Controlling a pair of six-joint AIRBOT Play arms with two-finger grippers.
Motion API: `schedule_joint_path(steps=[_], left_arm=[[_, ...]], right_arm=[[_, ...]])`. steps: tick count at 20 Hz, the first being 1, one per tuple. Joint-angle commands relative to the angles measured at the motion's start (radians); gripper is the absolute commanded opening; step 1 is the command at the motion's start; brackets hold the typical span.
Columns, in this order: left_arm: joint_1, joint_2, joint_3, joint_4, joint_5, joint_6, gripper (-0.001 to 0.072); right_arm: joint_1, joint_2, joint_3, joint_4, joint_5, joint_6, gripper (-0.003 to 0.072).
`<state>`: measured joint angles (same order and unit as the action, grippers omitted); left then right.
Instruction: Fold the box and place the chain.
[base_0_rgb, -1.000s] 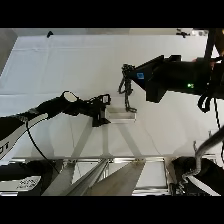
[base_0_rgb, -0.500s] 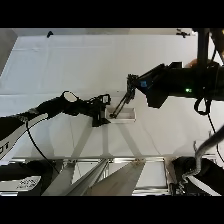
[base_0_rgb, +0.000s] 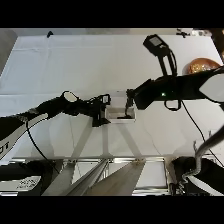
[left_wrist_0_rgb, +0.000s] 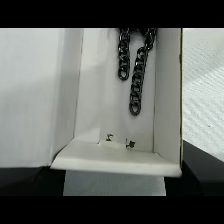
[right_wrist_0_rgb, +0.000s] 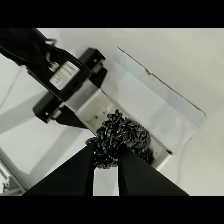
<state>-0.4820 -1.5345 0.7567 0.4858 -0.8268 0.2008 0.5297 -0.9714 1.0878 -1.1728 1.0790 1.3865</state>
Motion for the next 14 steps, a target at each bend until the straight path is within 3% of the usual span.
schedule_joint_path(steps=[1,6,14], left_arm=[[0.000,0.000,0.000,0.000,0.000,0.000,0.0254],[0.000,0.000,0.000,0.000,0.000,0.000,0.0254],[0.000,0.000,0.000,0.000,0.000,0.000,0.0254]], right_arm=[[0.001,-0.043,-0.090,-0.006,-0.062,-0.007,0.0007],[0.001,-0.100,-0.183,-0.010,-0.120,-0.006,0.0008],[0.001,-0.245,-0.220,-0.008,-0.127,-0.006,0.0009]])
